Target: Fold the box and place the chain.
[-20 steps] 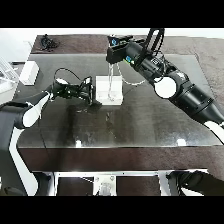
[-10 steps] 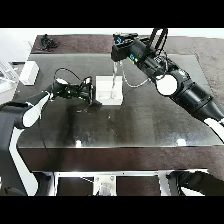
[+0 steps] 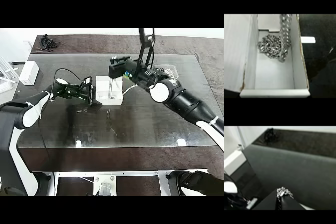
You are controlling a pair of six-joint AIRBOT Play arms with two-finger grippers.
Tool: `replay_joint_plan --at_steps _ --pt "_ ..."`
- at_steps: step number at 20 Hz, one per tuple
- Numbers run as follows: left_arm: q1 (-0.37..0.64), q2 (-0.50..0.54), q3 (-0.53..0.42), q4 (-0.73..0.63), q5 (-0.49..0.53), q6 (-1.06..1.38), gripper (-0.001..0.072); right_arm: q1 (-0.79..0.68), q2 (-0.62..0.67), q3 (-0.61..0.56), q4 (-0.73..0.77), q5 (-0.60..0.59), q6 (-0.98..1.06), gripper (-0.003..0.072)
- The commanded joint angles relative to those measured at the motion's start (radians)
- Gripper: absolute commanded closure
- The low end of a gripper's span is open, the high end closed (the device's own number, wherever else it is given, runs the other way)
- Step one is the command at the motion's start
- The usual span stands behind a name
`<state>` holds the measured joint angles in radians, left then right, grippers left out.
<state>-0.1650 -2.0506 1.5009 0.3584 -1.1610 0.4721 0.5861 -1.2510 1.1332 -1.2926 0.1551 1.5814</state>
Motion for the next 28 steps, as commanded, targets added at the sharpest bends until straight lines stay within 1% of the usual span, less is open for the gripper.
replay_joint_plan --at_steps 1,6,8,11,12,13,14,17,19,22,25,28 --pt "0.000 0.000 0.000 0.000 0.000 0.000 0.0401 -0.002 -0.060 -0.047 0.002 -0.001 0.054 0.0678" --pt "0.000 0.000 0.000 0.000 0.000 0.000 0.0401 -0.001 -0.204 -0.052 0.008 -0.011 0.074 0.0679" --pt "0.000 0.000 0.000 0.000 0.000 0.000 0.0401 -0.001 -0.229 -0.053 0.047 0.012 0.087 0.0678" --pt "0.000 0.000 0.000 0.000 0.000 0.000 0.0401 -0.002 -0.231 -0.053 0.047 0.038 0.087 0.0670" --pt "0.000 0.000 0.000 0.000 0.000 0.000 0.0401 -0.002 -0.231 -0.053 0.046 0.037 0.087 0.0554" --pt "0.000 0.000 0.000 0.000 0.000 0.000 0.0401 -0.003 -0.231 -0.053 0.046 0.037 0.087 0.0325" --pt "0.000 0.000 0.000 0.000 0.000 0.000 0.0401 -0.004 -0.231 -0.053 0.042 0.038 0.086 0.0197" --pt "0.000 0.000 0.000 0.000 0.000 0.000 0.0401 -0.042 -0.230 -0.053 0.035 0.038 0.084 0.0193" --pt "0.000 0.000 0.000 0.000 0.000 0.000 0.0401 -0.106 -0.230 -0.053 0.035 0.038 0.084 0.0193" --pt "0.000 0.000 0.000 0.000 0.000 0.000 0.0401 -0.245 -0.230 -0.053 0.035 0.037 0.108 0.0193" --pt "0.000 0.000 0.000 0.000 0.000 0.000 0.0401 -0.399 -0.232 -0.053 0.035 0.037 0.203 0.0193" --pt "0.000 0.000 0.000 0.000 0.000 0.000 0.0401 -0.504 -0.275 -0.053 0.037 0.018 0.281 0.0193"
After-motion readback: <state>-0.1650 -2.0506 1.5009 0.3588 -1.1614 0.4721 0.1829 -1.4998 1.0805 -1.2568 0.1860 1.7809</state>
